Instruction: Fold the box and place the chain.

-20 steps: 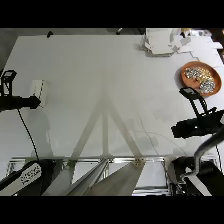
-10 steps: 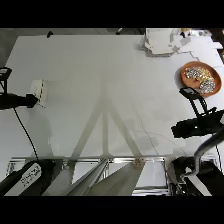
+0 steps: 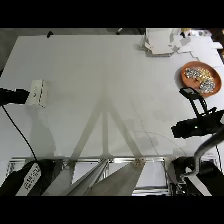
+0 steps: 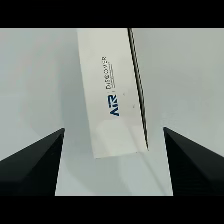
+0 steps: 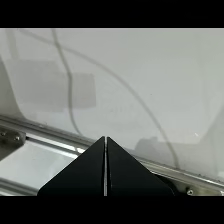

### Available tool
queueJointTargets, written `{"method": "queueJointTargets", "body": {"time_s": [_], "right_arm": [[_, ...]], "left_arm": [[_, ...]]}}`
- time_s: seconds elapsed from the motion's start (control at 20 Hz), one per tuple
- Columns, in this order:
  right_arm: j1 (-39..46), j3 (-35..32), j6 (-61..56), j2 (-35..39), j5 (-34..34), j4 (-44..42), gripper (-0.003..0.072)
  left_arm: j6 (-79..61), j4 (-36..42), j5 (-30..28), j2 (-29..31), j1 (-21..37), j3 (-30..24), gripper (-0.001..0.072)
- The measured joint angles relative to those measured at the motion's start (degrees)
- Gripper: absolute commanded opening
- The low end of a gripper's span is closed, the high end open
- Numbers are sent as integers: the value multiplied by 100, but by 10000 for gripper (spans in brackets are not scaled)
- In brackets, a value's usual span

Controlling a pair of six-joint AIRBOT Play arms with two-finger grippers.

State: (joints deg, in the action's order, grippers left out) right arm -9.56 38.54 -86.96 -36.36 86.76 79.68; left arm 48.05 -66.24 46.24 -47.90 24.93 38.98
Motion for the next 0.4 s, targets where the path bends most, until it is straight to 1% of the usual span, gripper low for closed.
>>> {"method": "queueJointTargets", "body": {"time_s": [0.4], "right_arm": [[0, 0, 0, 0, 0, 0, 23]], "left_arm": [[0, 2, 28, 87, 0, -2, 696]]}}
